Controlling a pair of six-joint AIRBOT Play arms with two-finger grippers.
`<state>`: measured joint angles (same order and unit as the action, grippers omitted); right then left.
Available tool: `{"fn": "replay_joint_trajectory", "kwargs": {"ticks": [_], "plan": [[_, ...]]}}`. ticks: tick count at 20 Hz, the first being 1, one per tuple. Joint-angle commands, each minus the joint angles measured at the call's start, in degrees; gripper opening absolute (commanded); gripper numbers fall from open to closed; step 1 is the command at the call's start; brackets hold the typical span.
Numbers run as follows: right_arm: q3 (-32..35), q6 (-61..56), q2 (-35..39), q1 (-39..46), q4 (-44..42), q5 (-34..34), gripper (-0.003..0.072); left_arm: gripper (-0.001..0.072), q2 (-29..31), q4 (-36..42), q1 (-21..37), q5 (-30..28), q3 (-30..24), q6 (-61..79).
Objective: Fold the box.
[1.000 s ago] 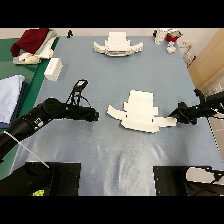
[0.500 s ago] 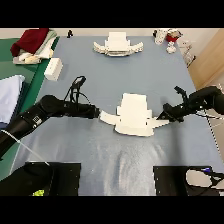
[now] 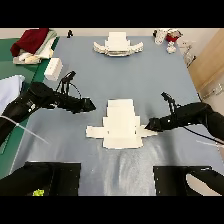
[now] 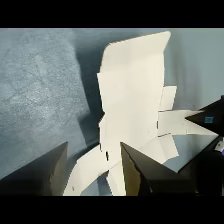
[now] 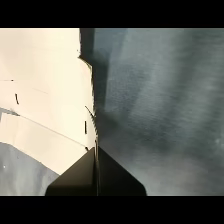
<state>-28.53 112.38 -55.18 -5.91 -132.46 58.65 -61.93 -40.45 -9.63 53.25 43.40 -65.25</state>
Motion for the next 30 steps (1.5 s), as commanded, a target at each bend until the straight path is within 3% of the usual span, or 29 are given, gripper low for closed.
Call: {"fn": "replay_joint_trajectory", "kwargs": {"ticks": [1,5,11,12,13,14,17,24,25,26,30], "plan": [[2.56,0.17,4.39,-4.83,-0.24,-4.79,0.0001,0.0499,-6.91,4.35,1.49,2.84,0.63,4.96],[2.56,-0.04,4.46,-6.78,-0.42,-5.49,0.0,0.0498,-15.56,12.37,1.49,3.78,2.38,15.23],[2.56,-0.5,4.46,-7.06,-0.52,-5.92,0.0,0.0497,-31.36,17.77,1.36,14.93,14.43,23.1],[2.56,-0.48,4.46,-7.06,-0.52,-5.92,0.0001,0.0444,-33.33,17.81,1.36,17.66,16.44,24.13],[2.56,-0.48,4.46,-7.06,-0.5,-5.92,0.0,0.0328,-35.08,17.79,1.25,20.98,18.23,25.29],[2.56,-0.48,4.46,-7.06,-0.48,-5.92,0.0,0.0284,-36.59,17.73,1.01,24.7,19.78,26.67],[2.56,-0.48,4.46,-7.06,-0.48,-5.99,0.0001,0.0284,-38.8,17.57,-0.07,31.19,21.9,27.43],[2.56,-0.5,4.42,-7.06,-0.5,-6.12,0.0,0.0276,-39.19,14.73,-2.6,30.56,22.45,29.92],[2.56,-0.5,4.42,-7.06,-0.5,-6.12,0.0,0.0066,-39.19,14.64,-3.04,30.27,22.56,30.75],[2.56,-0.5,4.42,-7.06,-0.5,-6.14,0.0,0.0013,-39.19,14.69,-3.37,30.29,22.58,32.72],[2.54,-0.46,4.44,-7.06,-0.35,-6.19,0.0003,0.0013,-39.19,14.75,-4.26,29.83,22.73,33.03]]}}
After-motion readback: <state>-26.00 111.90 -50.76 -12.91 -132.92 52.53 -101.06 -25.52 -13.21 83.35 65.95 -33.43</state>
